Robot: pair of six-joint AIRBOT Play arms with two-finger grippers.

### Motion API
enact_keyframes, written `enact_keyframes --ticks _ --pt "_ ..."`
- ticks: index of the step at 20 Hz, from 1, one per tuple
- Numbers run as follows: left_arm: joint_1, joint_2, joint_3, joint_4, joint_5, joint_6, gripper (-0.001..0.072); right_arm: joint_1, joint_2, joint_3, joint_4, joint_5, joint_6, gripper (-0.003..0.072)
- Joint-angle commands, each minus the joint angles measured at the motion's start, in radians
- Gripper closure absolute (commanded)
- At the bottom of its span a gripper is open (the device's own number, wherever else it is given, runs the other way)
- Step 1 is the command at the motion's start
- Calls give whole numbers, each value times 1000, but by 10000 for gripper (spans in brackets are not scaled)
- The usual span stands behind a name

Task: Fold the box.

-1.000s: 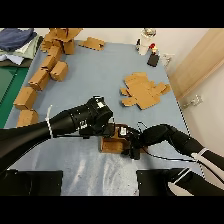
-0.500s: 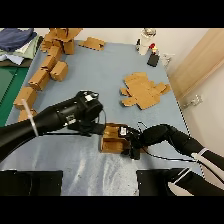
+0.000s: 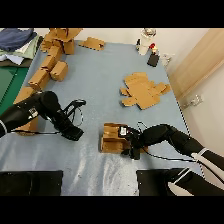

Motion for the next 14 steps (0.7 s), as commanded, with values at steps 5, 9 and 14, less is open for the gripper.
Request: enact_keyframes --ticks 5,9,14 --pt "12 4 -37 -29 168 706 696 0 0 1 0 0 0 169" --pt "-12 4 -139 -85 323 811 5 0 0 1 0 0 0 169" --pt "-166 5 -267 -375 498 1183 4 0 0 1 -4 0 0 170"
